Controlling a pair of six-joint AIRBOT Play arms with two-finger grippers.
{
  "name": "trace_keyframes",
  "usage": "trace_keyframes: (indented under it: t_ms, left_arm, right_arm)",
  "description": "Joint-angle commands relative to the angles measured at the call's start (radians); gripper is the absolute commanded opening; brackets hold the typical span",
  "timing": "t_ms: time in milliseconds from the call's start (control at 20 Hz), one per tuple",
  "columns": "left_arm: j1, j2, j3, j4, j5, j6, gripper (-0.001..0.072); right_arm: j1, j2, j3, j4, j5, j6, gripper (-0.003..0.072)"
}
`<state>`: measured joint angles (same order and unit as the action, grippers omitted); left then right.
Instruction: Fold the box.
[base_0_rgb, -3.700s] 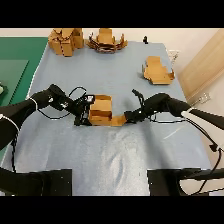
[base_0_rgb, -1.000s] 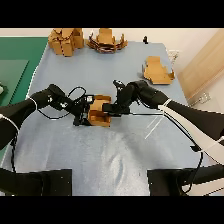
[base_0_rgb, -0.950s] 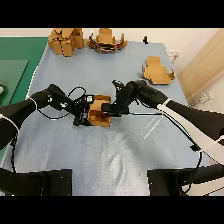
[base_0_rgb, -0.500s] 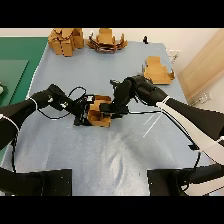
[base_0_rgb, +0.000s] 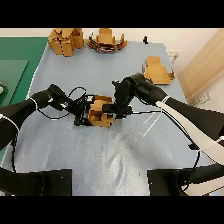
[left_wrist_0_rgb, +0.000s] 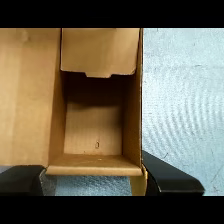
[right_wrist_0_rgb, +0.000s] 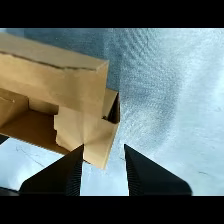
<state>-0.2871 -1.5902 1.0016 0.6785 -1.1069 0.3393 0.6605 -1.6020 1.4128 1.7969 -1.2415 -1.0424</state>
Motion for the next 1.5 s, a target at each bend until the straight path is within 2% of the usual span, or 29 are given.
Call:
trace_keyframes:
  t_ms: [0,350,650,850,1050,1150,1200,1250,1300,1450]
  left_arm:
    - [0.0,0.0,0.0,0.002,0.001,0.001,0.0226]
    - [0.0,0.0,0.0,0.001,0.001,0.001,0.0226]
    - [0.0,0.0,0.0,0.0,0.003,0.001,0.0227]
    - [0.0,0.0,0.0,-0.002,0.008,0.0,0.0226]
    - [0.0,0.0,0.0,-0.002,0.007,0.0,0.0227]
    - [0.0,0.0,0.0,-0.002,0.007,0.0,0.0226]
    - [0.0,0.0,0.0,-0.002,0.007,0.0,0.0226]
    - [0.0,0.0,0.0,-0.002,0.008,0.0,0.0226]
    - [0.0,0.0,0.0,-0.002,0.007,0.0,0.0226]
    - [0.0,0.0,0.0,-0.003,0.008,0.0,0.0227]
  right_arm:
    - [0.003,-0.018,0.001,0.022,0.073,0.036,0.0381]
    - [0.062,-0.077,0.001,0.031,0.072,0.177,0.038]
    - [0.102,-0.095,0.016,-0.123,0.029,0.317,0.0379]
    - [0.102,-0.132,0.099,-0.178,0.006,0.328,0.0376]
    - [0.109,-0.213,0.203,-0.173,-0.096,0.326,0.0369]
    - [0.12,-0.225,0.223,-0.166,-0.106,0.327,0.0322]
    - [0.121,-0.225,0.226,-0.166,-0.114,0.328,0.0268]
    - [0.121,-0.225,0.228,-0.164,-0.127,0.327,0.0116]
    - [0.121,-0.225,0.227,-0.158,-0.132,0.325,0.0006]
    - [0.13,-0.225,0.236,-0.159,-0.139,0.32,0.0005]
